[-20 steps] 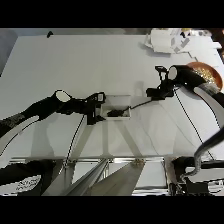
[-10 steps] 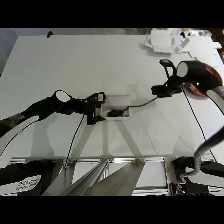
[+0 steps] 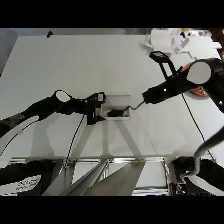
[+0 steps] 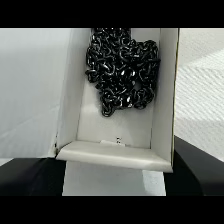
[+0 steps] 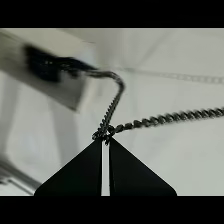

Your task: Fold the box and place the chain.

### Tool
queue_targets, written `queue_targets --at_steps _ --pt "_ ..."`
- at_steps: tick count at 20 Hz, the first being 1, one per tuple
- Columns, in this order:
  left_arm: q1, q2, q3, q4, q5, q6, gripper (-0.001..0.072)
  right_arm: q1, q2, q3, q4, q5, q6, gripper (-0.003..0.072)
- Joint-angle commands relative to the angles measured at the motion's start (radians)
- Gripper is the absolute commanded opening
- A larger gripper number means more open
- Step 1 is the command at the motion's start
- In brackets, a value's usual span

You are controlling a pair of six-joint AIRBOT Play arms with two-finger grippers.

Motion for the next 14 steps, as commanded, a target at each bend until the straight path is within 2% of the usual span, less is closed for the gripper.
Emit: queue_targets --at_steps 1,5,8,14 --pt "0.000 0.000 0.000 0.000 0.001 0.000 0.0451 0.134 0.058 0.001 0.093 -0.124 -0.008 0.0016" --pt "0.000 0.000 0.000 0.000 0.000 0.000 0.0451 0.259 0.058 0.001 0.095 -0.296 -0.008 0.0017" --pt "0.000 0.000 0.000 0.000 0.000 0.000 0.0451 0.298 0.045 0.001 0.091 -0.404 0.003 0.0017" --pt "0.000 0.000 0.000 0.000 0.000 0.000 0.0451 0.297 -0.089 -0.001 0.073 -0.388 0.026 0.0017"
